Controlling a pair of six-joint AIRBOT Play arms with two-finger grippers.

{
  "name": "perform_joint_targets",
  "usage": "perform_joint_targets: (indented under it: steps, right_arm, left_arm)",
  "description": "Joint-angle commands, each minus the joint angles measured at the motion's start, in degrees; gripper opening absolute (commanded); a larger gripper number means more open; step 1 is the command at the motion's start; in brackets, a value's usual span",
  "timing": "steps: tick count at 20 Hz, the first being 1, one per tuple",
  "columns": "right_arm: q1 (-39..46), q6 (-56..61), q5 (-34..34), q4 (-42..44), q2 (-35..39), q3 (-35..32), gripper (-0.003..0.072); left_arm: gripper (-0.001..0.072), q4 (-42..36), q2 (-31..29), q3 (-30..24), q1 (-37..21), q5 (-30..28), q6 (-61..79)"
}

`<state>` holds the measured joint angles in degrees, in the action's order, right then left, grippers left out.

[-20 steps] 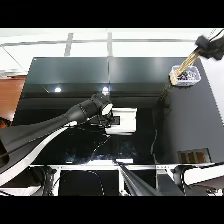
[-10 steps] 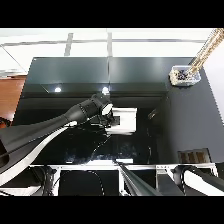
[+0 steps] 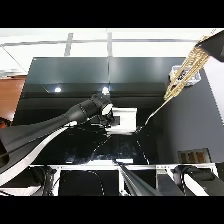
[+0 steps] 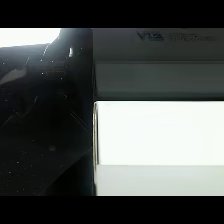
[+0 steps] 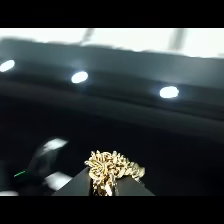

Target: Fold the box and place the chain.

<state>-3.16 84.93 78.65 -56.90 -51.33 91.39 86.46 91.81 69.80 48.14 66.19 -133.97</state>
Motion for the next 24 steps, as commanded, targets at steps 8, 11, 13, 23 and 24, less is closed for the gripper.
perform_joint_targets:
  steps: [8, 11, 13, 23, 24]
  right_arm:
    - [-6.40, -1.27, -2.71, 16.61, 0.35, -0.39, 0.0015]
    - [-6.40, -3.21, -7.63, 21.64, 0.35, -0.39, 0.0015]
    - [-6.40, -4.02, -9.97, 24.87, 0.33, -0.39, 0.0015]
    - [-7.41, -4.20, -9.27, 26.29, -1.27, -0.42, 0.0015]
    - [-8.11, -4.20, -8.46, 25.70, -1.68, -0.42, 0.0015]
  left_arm:
    - [0.0026, 0.02, 0.02, 0.04, -0.04, 0.07, 0.00]
    - [0.0026, 0.02, 0.02, 0.04, -0.04, 0.11, 0.00]
    - [0.0026, 0.02, 0.02, 0.04, -0.04, 0.11, 0.02]
    - [0.0026, 0.02, 0.02, 0.04, -0.02, 0.11, 0.00]
    - [0.0026, 0.02, 0.02, 0.04, -0.02, 0.09, 0.00]
